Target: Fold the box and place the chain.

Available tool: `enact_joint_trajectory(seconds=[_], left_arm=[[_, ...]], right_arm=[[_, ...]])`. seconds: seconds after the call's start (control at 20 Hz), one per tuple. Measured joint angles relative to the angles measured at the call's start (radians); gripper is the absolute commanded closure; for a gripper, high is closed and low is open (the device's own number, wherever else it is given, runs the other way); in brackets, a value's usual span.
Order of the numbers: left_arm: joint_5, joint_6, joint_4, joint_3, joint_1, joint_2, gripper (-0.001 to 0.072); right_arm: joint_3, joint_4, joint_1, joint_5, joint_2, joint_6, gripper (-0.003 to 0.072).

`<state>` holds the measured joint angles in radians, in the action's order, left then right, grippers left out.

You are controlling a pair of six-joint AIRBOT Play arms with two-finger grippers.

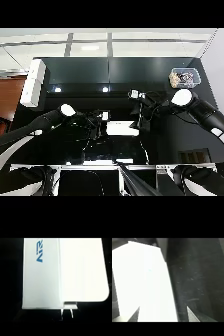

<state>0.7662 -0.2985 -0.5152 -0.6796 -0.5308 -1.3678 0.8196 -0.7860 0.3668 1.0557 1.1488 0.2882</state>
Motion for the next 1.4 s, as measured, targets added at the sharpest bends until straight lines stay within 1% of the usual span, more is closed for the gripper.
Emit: enact_joint_trajectory(seconds=[0.2, 0.25, 0.3, 0.4, 0.45, 0.5, 1.05, 1.1, 1.15, 1.2, 1.4], left_arm=[[0.001, 0.002, 0.000, 0.000, 0.000, 0.000, 0.0223], [0.001, 0.002, 0.000, 0.000, 0.000, 0.000, 0.0223], [0.001, 0.002, 0.000, 0.000, 0.000, 0.000, 0.0223], [0.001, 0.002, 0.000, 0.000, 0.000, 0.000, 0.0223], [0.001, 0.002, 0.000, 0.000, 0.000, 0.000, 0.0223], [0.002, 0.002, 0.000, 0.000, 0.000, 0.000, 0.0223], [0.000, 0.002, 0.000, 0.000, 0.000, 0.000, 0.0223], [0.000, 0.002, 0.000, 0.000, 0.000, 0.000, 0.0223], [0.000, 0.002, 0.001, 0.000, 0.000, 0.000, 0.0223], [0.000, 0.002, 0.001, 0.000, 0.000, 0.000, 0.0223], [0.001, 0.002, 0.000, 0.000, 0.000, 0.000, 0.0223]], right_arm=[[-0.021, 0.012, 0.028, 0.009, 0.001, -0.024, -0.0007], [-0.023, 0.010, 0.031, 0.010, 0.001, -0.027, 0.0027], [-0.025, 0.009, 0.033, 0.009, 0.001, -0.029, 0.0125], [-0.027, 0.003, 0.037, 0.002, 0.001, -0.031, 0.0378], [-0.028, 0.001, 0.038, -0.003, 0.001, -0.031, 0.0470], [-0.028, -0.005, 0.038, -0.010, 0.001, -0.031, 0.0489], [-0.029, -0.071, 0.040, -0.018, 0.012, 0.027, 0.0486], [-0.029, -0.073, 0.040, -0.018, 0.015, 0.028, 0.0457], [-0.029, -0.074, 0.040, -0.016, 0.020, 0.031, 0.0329], [-0.029, -0.079, 0.040, -0.025, 0.025, 0.034, 0.0317], [-0.029, -0.082, 0.040, -0.032, 0.033, 0.034, 0.0317]])
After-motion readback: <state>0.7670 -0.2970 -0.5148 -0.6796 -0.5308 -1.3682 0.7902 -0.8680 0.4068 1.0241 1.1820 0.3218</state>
